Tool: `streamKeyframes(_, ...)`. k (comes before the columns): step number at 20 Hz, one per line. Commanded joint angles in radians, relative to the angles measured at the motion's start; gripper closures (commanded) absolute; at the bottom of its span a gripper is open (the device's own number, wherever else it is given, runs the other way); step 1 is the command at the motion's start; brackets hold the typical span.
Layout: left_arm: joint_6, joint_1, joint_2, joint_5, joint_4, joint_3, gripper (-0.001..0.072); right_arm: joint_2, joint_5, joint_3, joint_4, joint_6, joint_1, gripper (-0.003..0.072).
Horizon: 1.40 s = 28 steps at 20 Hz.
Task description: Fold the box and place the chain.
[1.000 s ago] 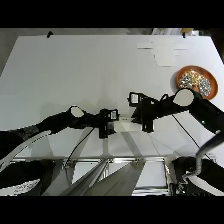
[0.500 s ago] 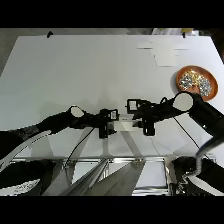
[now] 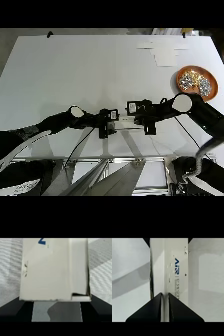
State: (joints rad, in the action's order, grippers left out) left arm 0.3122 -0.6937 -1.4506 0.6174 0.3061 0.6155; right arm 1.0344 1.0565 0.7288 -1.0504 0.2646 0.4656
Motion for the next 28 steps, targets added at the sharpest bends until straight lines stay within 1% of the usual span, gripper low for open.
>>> streamKeyframes(1, 0.002, 0.000, 0.001, 0.000, 0.001, 0.000, 0.0503, 0.000, 0.003, -0.001, -0.014, 0.000, 0.001, 0.0639)
streamKeyframes(5, 0.002, 0.000, 0.001, 0.000, 0.001, 0.000, 0.0503, 0.000, 0.005, -0.004, -0.013, 0.000, 0.001, 0.0650)
streamKeyframes(11, 0.002, 0.000, 0.001, 0.000, 0.001, 0.000, 0.0503, 0.000, -0.002, -0.052, -0.002, 0.000, 0.001, 0.0645)
streamKeyframes(13, 0.002, 0.000, 0.001, 0.000, 0.001, 0.000, 0.0503, 0.000, 0.003, -0.055, 0.024, 0.000, 0.001, 0.0613)
streamKeyframes(15, 0.002, 0.000, 0.001, 0.000, 0.001, 0.000, 0.0503, -0.001, 0.006, -0.055, 0.066, 0.000, 0.001, 0.0469)
streamKeyframes(17, 0.002, 0.000, 0.001, 0.000, 0.001, 0.000, 0.0503, -0.002, 0.016, -0.055, 0.111, 0.000, 0.001, 0.0460)
streamKeyframes(19, 0.002, 0.000, 0.001, 0.000, 0.001, 0.000, 0.0503, -0.002, 0.027, -0.055, 0.146, -0.001, 0.001, 0.0475)
streamKeyframes(21, 0.002, 0.000, 0.001, 0.000, 0.001, 0.000, 0.0503, -0.002, 0.027, -0.055, 0.160, -0.001, 0.001, 0.0639)
streamKeyframes(22, 0.002, 0.000, 0.001, 0.000, 0.001, 0.000, 0.0503, -0.002, 0.026, -0.055, 0.159, -0.001, 0.001, 0.0670)
streamKeyframes(26, 0.002, 0.000, 0.001, 0.000, 0.001, 0.000, 0.0503, 0.005, -0.026, -0.057, 0.158, 0.002, 0.001, 0.0670)
streamKeyframes(28, 0.002, 0.000, 0.001, 0.000, 0.001, 0.000, 0.0503, 0.025, -0.032, -0.059, 0.157, 0.022, 0.001, 0.0670)
